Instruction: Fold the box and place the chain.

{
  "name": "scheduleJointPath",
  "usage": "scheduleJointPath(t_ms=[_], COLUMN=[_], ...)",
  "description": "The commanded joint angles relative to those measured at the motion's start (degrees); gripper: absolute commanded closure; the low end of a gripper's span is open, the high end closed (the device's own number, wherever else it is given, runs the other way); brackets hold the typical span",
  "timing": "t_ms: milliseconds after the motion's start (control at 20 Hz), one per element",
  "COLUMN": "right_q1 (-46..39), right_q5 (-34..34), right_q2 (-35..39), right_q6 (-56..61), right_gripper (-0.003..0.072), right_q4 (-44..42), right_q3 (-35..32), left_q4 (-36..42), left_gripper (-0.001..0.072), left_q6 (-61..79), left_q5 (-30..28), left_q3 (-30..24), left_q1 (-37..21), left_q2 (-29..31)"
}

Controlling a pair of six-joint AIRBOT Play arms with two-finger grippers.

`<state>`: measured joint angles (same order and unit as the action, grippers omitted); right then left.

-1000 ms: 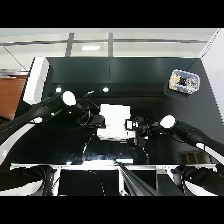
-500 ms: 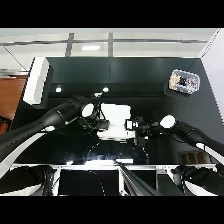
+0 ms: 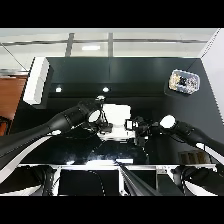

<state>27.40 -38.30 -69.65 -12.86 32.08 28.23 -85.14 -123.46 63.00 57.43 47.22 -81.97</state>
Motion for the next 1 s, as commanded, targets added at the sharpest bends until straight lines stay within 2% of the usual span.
scheduleJointPath(t_ms=[0, 100, 250, 400, 600, 650, 700, 750, 850, 900, 950], right_q1=[0.0, 0.0, 0.0, 0.0, 0.0, 0.0, 0.0, 0.0, 0.0, 0.0, 0.0], right_q5=[0.0, 0.0, 0.0, 0.0, 0.0, 0.0, 0.0, 0.0, 0.0, 0.0, 0.0], right_q2=[0.0, 0.0, 0.0, 0.0, 0.0, 0.0, 0.0, 0.0, 0.0, 0.0, 0.0], right_q6=[0.0, 0.0, 0.0, 0.0, 0.0, 0.0, 0.0, 0.0, 0.0, 0.0, 0.0], right_gripper=[0.0556, 0.0556, 0.0556, 0.0556, 0.0556, 0.0556, 0.0556, 0.0557, 0.0557, 0.0557, 0.0557], right_q4=[0.0, 0.0, 0.0, 0.0, 0.0, 0.0, 0.0, 0.0, 0.0, 0.0, 0.0], right_q3=[0.0, 0.0, 0.0, 0.0, 0.0, 0.0, 0.0, 0.0, 0.0, 0.0, 0.0], left_q4=[-0.1, 0.0, 0.0, 0.3, 0.3, 0.4, 0.4, 0.4, -0.2, -0.9, -1.5], left_gripper=[0.0381, 0.0437, 0.0438, 0.0686, 0.0685, 0.0664, 0.0466, 0.0333, 0.0338, 0.0412, 0.0552], left_q6=[-0.9, -1.3, -1.6, -1.7, -1.7, -1.7, -1.7, -1.7, -1.7, -1.8, -1.9], left_q5=[-1.0, -1.3, -1.0, -1.0, -1.0, -1.0, -0.9, -0.7, 0.1, 0.5, 0.7], left_q3=[0.0, 0.0, 0.0, 0.0, 0.0, 0.0, 0.1, 0.3, 1.2, 1.5, 1.7], left_q1=[0.2, 0.2, 0.2, 0.2, 0.2, 0.2, 0.2, 0.2, 0.2, 0.2, 0.2], left_q2=[-0.4, -0.6, -1.0, -1.0, -1.0, -1.0, -1.0, -1.0, -1.0, -1.1, -1.1])
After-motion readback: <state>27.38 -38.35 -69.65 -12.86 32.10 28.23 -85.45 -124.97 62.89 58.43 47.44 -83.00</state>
